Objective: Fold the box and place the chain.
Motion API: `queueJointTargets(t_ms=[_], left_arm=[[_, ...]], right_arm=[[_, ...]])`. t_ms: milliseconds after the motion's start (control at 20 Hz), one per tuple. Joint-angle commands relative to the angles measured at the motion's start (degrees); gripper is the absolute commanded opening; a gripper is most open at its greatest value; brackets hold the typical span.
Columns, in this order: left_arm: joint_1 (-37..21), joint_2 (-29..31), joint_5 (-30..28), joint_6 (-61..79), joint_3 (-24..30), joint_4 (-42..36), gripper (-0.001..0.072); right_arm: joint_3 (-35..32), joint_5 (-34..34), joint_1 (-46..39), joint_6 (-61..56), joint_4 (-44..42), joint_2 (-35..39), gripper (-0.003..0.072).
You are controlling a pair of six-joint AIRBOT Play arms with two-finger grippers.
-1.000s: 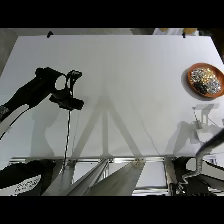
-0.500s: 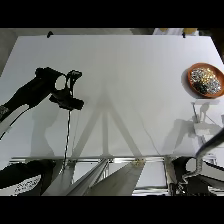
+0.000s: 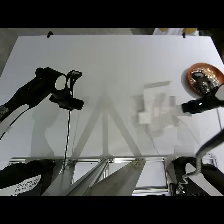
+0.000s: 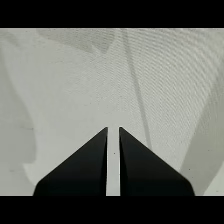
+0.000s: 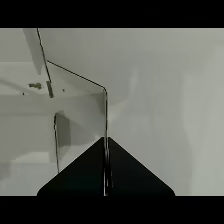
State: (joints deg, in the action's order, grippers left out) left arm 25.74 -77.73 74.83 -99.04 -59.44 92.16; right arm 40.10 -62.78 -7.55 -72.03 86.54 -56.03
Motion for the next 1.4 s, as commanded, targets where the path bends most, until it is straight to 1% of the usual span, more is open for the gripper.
queueJointTargets(t_ms=[0, 100, 150, 200, 300, 400, 450, 500, 550, 650, 700, 750, 800, 850, 950, 1200, 1300, 1350], left_arm=[[0.0, 0.0, 0.0, 0.0, 0.0, 0.0, 0.0085], [0.0, 0.0, 0.0, 0.0, 0.0, -0.2, 0.0085], [0.0, 0.0, -0.2, 0.0, 0.0, -0.2, 0.0085], [0.0, 0.0, -1.2, 0.0, 0.0, -0.2, 0.0085], [0.0, 0.0, -5.1, 0.0, 0.0, -0.2, 0.0085], [0.0, -0.1, -6.9, 0.0, 0.0, 0.0, 0.0087], [0.0, -0.2, -8.7, 1.3, 0.0, -0.1, 0.0114], [0.0, -0.2, -10.6, 5.4, 0.0, -3.0, 0.0335], [-0.1, -0.2, -12.7, 11.1, 0.0, -9.0, 0.0471], [-0.1, -0.7, -14.6, 26.1, 0.0, -24.7, 0.0516], [-0.1, -1.5, -14.6, 34.8, 0.0, -33.6, 0.0516], [-0.1, -2.4, -14.5, 41.7, 0.0, -40.8, 0.052], [-0.1, -3.8, -14.3, 47.3, 0.0, -47.5, 0.0534], [-0.1, -5.2, -14.2, 51.1, 0.0, -52.5, 0.0534], [-0.1, -8.4, -14.0, 55.1, 0.0, -58.6, 0.0642], [0.1, -15.4, -14.0, 62.0, 0.0, -68.1, 0.064], [0.4, -17.2, -13.6, 63.3, 0.0, -70.5, 0.0626], [0.6, -17.9, -12.8, 63.3, 0.0, -70.4, 0.0601]], right_arm=[[-8.6, 4.4, 9.3, 2.0, -17.2, 8.5, 0.0014], [-11.7, 6.9, 13.8, 0.5, -18.3, 12.0, 0.0015], [-12.3, 6.9, 15.5, -0.3, -17.8, 12.7, 0.0015], [-12.3, 6.6, 16.9, -0.3, -17.8, 12.9, 0.0015], [-12.3, 7.0, 18.4, -0.4, -17.8, 12.8, 0.0015], [-12.3, 7.1, 18.7, -0.4, -17.9, 12.8, 0.0015], [-12.3, 7.1, 18.7, -0.4, -17.8, 12.8, 0.0015], [-12.3, 7.1, 18.7, -0.4, -17.8, 12.8, 0.0015], [-12.3, 7.1, 18.7, -0.4, -17.8, 12.8, 0.0015], [-12.3, 7.1, 18.7, -0.4, -17.8, 12.8, 0.0016], [-12.3, 7.1, 18.7, -0.4, -17.8, 12.8, 0.0016], [-12.3, 7.1, 18.7, -0.4, -17.8, 12.8, 0.0016], [-12.3, 7.1, 18.7, -0.4, -17.8, 12.8, 0.0016], [-12.3, 7.1, 18.7, -0.4, -17.8, 12.8, 0.0016], [-12.3, 7.1, 18.7, -0.4, -17.8, 12.8, 0.0016], [-12.3, 7.1, 18.7, -0.3, -17.8, 12.8, 0.0016], [-12.3, 7.1, 18.7, -0.1, -17.8, 12.8, 0.0016], [-12.3, 7.1, 18.7, -0.1, -17.8, 12.8, 0.0016]])
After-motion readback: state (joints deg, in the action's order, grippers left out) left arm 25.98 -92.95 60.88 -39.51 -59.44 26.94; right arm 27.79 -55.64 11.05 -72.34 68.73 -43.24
